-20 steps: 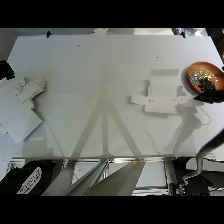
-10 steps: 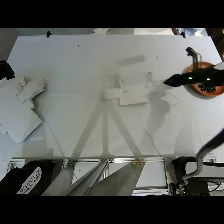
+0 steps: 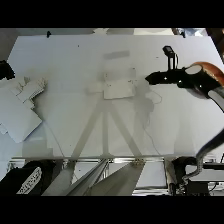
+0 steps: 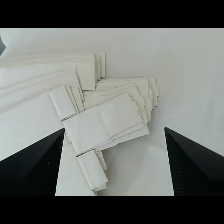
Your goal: Fold the box and place the chain.
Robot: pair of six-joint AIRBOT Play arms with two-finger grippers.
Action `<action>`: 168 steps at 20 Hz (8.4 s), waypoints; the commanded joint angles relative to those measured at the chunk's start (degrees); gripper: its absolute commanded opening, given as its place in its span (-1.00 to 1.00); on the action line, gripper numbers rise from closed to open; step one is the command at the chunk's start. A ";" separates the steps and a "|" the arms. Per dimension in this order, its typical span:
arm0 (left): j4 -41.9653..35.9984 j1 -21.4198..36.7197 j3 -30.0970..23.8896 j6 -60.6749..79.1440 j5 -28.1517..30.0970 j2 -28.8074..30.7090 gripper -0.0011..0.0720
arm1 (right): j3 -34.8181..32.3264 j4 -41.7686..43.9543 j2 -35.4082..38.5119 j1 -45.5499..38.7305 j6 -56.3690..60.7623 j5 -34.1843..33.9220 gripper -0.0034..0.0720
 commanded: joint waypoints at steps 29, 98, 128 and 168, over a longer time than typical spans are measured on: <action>0.02 0.07 0.00 -0.61 4.85 -0.04 0.94 | -8.92 12.52 0.09 3.41 -7.65 -9.46 -0.88; -67.93 -21.88 44.63 86.03 -17.11 -65.51 -0.93 | -8.92 12.52 0.09 3.41 -7.65 -9.46 -0.88; -73.00 -25.00 44.61 103.12 -30.12 -60.89 -0.97 | -8.68 -1.11 23.58 3.41 -5.97 -4.28 -0.01; -78.66 -24.70 27.82 125.87 -14.49 -63.41 -0.95 | -8.68 -13.22 24.37 3.41 4.70 -13.42 -0.02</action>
